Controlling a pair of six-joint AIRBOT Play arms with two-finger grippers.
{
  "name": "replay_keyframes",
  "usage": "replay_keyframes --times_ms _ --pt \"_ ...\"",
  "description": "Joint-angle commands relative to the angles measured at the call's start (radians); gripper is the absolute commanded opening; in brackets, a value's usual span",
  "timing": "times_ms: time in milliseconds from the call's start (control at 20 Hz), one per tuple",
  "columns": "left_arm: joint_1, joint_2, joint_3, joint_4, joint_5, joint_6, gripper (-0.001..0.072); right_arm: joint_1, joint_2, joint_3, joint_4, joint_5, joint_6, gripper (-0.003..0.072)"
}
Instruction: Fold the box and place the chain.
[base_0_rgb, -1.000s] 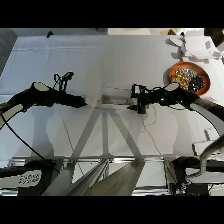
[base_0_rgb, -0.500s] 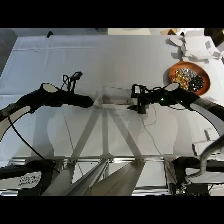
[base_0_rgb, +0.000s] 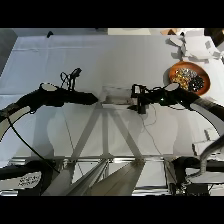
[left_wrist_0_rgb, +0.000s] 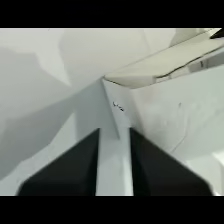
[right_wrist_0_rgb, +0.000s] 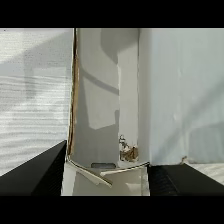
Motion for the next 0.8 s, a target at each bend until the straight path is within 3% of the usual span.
replay_keyframes --times_ms 0,250,400,450,500,650,750 --pt "0.002 0.035 0.000 -0.012 0.010 0.045 0.0235 0.000 0.000 0.001 0.000 0.000 0.000 0.0498" --pt "-0.002 0.052 0.000 -0.019 0.004 0.046 0.0239 0.000 0.000 0.001 0.000 0.000 0.000 0.0498" --pt "-0.004 0.052 0.000 -0.026 -0.003 0.050 0.0341 0.000 0.000 0.001 0.000 0.000 0.000 0.0498" --pt "-0.004 0.052 0.000 -0.026 -0.003 0.049 0.0435 0.000 0.000 0.001 0.000 0.000 0.000 0.0498" --pt "-0.004 0.052 0.000 -0.032 -0.004 0.049 0.0468 0.000 0.000 0.001 0.000 0.000 0.000 0.0498" --pt "-0.022 0.052 0.000 -0.047 -0.003 0.048 0.0526 0.000 0.000 0.001 0.000 0.000 0.000 0.0498" --pt "-0.050 0.052 0.000 -0.050 0.003 0.048 0.0525 0.000 0.000 0.001 0.000 0.000 0.000 0.0498"
